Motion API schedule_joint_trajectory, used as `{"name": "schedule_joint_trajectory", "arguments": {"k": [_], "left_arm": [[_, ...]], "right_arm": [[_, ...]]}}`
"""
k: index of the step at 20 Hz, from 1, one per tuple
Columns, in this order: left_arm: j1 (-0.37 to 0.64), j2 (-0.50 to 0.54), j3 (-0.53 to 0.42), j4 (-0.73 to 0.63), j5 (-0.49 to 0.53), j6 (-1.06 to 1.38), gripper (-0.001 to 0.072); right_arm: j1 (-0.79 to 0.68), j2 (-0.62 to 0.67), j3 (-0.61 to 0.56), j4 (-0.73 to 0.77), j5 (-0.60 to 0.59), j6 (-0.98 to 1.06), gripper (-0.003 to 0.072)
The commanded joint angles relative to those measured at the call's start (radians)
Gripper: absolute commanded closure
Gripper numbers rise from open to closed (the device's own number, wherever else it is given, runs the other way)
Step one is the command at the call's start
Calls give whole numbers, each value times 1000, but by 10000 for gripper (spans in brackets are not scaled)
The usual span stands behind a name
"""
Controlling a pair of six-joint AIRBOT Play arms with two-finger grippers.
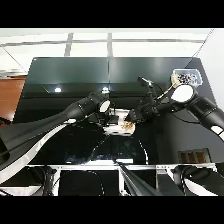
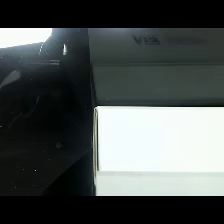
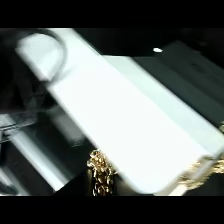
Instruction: Fold the box and place the chain.
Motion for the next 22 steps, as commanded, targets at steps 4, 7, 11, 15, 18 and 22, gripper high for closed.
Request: {"name": "schedule_joint_trajectory", "arguments": {"k": [4,7,11,15,18,22], "left_arm": [[0,0,0,0,1,0,679],[0,0,0,0,1,0,680],[0,0,0,0,2,0,679],[0,0,0,0,2,0,679],[0,0,0,0,2,0,680],[0,0,0,5,2,0,679]], "right_arm": [[-191,13,-18,-62,31,33,299],[-355,14,-20,-256,-160,93,298],[-451,-34,-27,-465,-577,358,-26],[-510,-211,41,-463,-700,510,-25],[-517,-385,198,-468,-592,512,-25],[-513,-535,353,-461,-518,512,-23]]}}
